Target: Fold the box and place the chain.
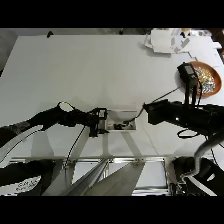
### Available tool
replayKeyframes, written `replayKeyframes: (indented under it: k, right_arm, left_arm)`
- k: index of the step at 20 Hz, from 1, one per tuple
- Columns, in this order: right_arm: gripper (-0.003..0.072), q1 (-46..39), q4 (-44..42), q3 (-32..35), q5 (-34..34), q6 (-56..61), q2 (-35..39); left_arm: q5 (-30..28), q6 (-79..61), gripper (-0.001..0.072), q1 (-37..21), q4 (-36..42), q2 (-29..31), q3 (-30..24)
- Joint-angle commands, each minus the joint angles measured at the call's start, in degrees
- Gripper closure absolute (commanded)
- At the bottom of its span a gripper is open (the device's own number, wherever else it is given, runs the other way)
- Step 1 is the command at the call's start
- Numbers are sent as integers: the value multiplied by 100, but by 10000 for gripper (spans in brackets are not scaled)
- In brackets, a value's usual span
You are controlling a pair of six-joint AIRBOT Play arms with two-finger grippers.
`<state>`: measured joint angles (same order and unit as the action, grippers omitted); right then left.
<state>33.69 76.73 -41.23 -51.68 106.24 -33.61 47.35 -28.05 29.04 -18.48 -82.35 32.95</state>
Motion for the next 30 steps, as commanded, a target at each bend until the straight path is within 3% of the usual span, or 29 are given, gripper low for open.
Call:
replayKeyframes:
  k: [1,5,8,12,18,22,24,26,30]
  right_arm:
    - [671,-90,-380,74,-579,26,144]
    - [671,-90,-1235,267,118,-125,98]
    - [671,376,-1655,271,566,-494,-393]
    - [670,1268,-1375,271,1628,-599,-1464]
    - [670,1327,-1340,271,1912,-603,-2371]
    - [665,1327,-1386,267,1851,-603,-2391]
    - [491,1327,-1419,236,1652,-619,-2297]
    - [407,1325,-1368,15,1248,-898,-2127]
    - [447,1156,-400,-927,140,-850,-1836]
  left_arm:
    - [0,-2,571,0,0,4,-2]
    - [-2,-2,571,0,0,4,-2]
    - [0,-2,571,0,0,4,-2]
    - [0,-2,571,0,0,4,-2]
    - [-2,-2,571,0,0,4,-2]
    - [0,-2,571,0,0,4,-2]
    - [0,-2,571,0,0,4,-2]
    - [0,-2,571,0,0,4,-2]
    - [0,-2,571,0,0,4,-2]
